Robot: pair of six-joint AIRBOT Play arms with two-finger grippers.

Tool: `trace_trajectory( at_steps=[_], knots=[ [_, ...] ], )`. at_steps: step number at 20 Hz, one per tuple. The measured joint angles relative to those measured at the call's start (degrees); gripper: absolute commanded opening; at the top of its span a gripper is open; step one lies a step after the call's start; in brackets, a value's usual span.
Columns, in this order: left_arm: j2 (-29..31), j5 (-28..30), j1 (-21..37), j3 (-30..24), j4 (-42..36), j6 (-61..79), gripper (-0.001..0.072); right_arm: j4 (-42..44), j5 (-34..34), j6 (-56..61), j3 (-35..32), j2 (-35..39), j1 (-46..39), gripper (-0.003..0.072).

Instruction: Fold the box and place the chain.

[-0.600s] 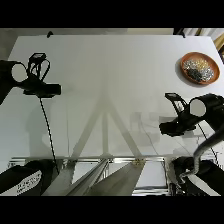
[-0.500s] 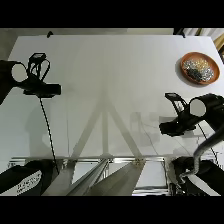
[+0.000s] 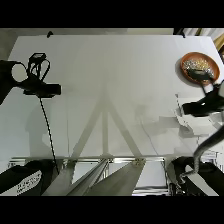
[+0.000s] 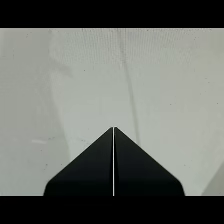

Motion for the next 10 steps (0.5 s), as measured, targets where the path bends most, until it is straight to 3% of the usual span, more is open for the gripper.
trace_trajectory(
  at_steps=[1, 2, 3, 7, 10],
  knots=[
    [0.0, 0.0, 0.0, 0.0, 0.0, 0.0, 0.0004, -1.9, -0.6, -0.5, 0.7, 0.0, -3.9, 0.0117],
    [0.0, 0.0, 0.0, 0.0, 0.0, 0.0, 0.0004, -3.2, -2.2, -1.1, 1.3, -0.1, -7.9, 0.0316],
    [0.0, 0.0, 0.0, 0.0, 0.0, 0.0, 0.0004, -4.0, -3.9, -1.4, 1.7, -0.1, -11.5, 0.0431],
    [0.0, 0.0, 0.0, 0.0, 0.0, 0.0, 0.0004, -5.9, -11.0, -5.2, 2.5, -1.3, -22.3, 0.04],
    [0.0, 0.0, 0.0, 0.0, 0.0, 0.0, 0.0004, -7.5, -13.3, -8.3, 2.7, -5.4, -25.9, 0.0405]
  ],
)
